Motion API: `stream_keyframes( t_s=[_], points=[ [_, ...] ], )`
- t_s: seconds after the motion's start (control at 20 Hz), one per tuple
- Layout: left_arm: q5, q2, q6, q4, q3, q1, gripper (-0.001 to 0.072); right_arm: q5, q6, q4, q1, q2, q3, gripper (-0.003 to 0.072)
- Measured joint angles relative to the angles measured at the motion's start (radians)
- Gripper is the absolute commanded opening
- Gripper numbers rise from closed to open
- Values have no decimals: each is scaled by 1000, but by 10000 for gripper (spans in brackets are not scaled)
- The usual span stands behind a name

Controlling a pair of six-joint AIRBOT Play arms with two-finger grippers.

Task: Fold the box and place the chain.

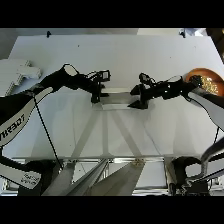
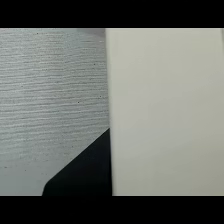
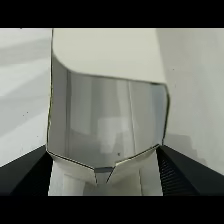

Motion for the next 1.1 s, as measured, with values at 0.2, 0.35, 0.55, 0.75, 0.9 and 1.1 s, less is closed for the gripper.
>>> stream_keyframes(
  t_s=[0.2, 0.35, 0.55, 0.75, 0.9, 1.1],
  points=[
    [0, 0, 0, 0, 0, 0, 16, 6, 6, -32, 18, -8, 14, 697],
    [-2, 0, 0, 0, 0, 0, 16, -9, 7, -65, 42, -11, 18, 697],
    [-3, 0, 0, 0, 0, 0, 16, -25, 9, -84, 63, -14, 20, 697],
    [-2, 0, 0, 0, 0, 0, 16, -31, 10, -91, 69, -14, 20, 697],
    [-2, 0, 0, 0, 0, 0, 16, -32, 11, -93, 70, -14, 20, 697],
    [-1, 0, 0, 0, 0, 0, 16, -32, 12, -94, 70, -14, 20, 697]
  ],
)
